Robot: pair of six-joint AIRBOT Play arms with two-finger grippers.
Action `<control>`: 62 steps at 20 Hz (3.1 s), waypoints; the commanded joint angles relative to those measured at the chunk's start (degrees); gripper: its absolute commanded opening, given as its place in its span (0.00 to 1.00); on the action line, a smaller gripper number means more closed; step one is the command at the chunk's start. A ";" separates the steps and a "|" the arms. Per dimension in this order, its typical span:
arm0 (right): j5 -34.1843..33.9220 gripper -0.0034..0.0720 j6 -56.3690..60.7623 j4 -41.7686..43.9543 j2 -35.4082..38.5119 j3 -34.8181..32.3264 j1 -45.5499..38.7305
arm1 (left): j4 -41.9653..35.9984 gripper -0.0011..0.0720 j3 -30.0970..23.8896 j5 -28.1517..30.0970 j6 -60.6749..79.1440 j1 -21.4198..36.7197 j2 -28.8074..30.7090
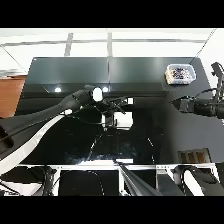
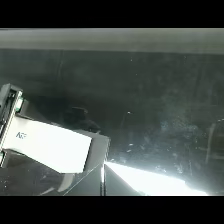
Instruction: Fold the box and place the chain.
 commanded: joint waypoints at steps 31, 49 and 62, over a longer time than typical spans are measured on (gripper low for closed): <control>-6.56 0.07 11.04 -0.22 -0.24 -0.39 -0.02 | 19.80 0.99 49.40 -5.88 -48.15 54.93 -22.45; -28.41 0.07 -0.20 -17.75 -0.31 -14.29 10.21 | -1.60 0.05 -33.73 18.78 -32.92 35.93 50.95; -28.39 0.07 -0.20 -17.75 -0.31 -14.29 10.21 | -0.92 0.05 -42.69 22.69 -32.87 35.98 60.41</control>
